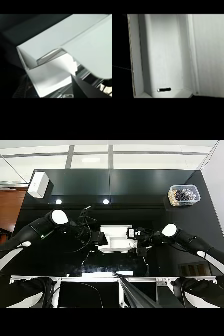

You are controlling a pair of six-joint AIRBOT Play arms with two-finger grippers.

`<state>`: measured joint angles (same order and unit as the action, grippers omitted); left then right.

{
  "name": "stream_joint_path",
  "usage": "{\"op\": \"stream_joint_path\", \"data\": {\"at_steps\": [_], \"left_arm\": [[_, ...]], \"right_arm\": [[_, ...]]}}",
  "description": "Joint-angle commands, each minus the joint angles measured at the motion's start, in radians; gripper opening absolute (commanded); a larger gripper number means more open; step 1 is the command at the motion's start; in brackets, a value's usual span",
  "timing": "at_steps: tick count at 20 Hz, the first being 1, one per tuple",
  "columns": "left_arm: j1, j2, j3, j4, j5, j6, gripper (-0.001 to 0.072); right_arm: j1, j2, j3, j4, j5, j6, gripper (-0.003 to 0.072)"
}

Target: Fold the box and place the chain.

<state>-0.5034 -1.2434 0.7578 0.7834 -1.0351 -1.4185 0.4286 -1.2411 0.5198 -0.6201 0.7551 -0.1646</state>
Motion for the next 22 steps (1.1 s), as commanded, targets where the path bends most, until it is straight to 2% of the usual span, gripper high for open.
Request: {"op": "stream_joint_path", "data": {"at_steps": [1, 2, 4, 5, 11, 13, 20, 22], "left_arm": [[-0.049, -0.001, 0.05, 0.076, 0.013, -0.126, 0.0598], [-0.057, -0.001, 0.057, 0.11, 0.011, -0.171, 0.0579], [-0.076, -0.001, 0.061, 0.167, 0.011, -0.251, 0.0496], [-0.085, -0.001, 0.062, 0.186, 0.012, -0.278, 0.0489], [-0.147, -0.003, 0.068, 0.338, 0.066, -0.456, 0.0489], [-0.157, -0.011, 0.069, 0.348, 0.098, -0.497, 0.0489], [-0.188, -0.078, 0.09, 0.337, 0.082, -0.502, 0.0489], [-0.226, -0.093, 0.117, 0.397, 0.084, -0.555, 0.0489]], "right_arm": [[0.0, 0.0, -0.001, 0.0, 0.0, 0.0, 0.0128], [0.0, 0.0, -0.001, 0.0, 0.0, 0.0, 0.0127], [0.0, 0.0, -0.001, 0.0, 0.0, 0.0, 0.0128], [0.0, 0.0, -0.001, 0.0, 0.0, 0.0, 0.0128], [0.0, 0.0, -0.001, 0.0, 0.0, 0.0, 0.0128], [0.0, 0.0, -0.001, 0.0, 0.0, 0.0, 0.0128], [0.0, 0.0, -0.001, 0.0, 0.0, 0.0, 0.0127], [0.0, 0.0, -0.001, 0.0, 0.0, 0.0, 0.0127]]}}
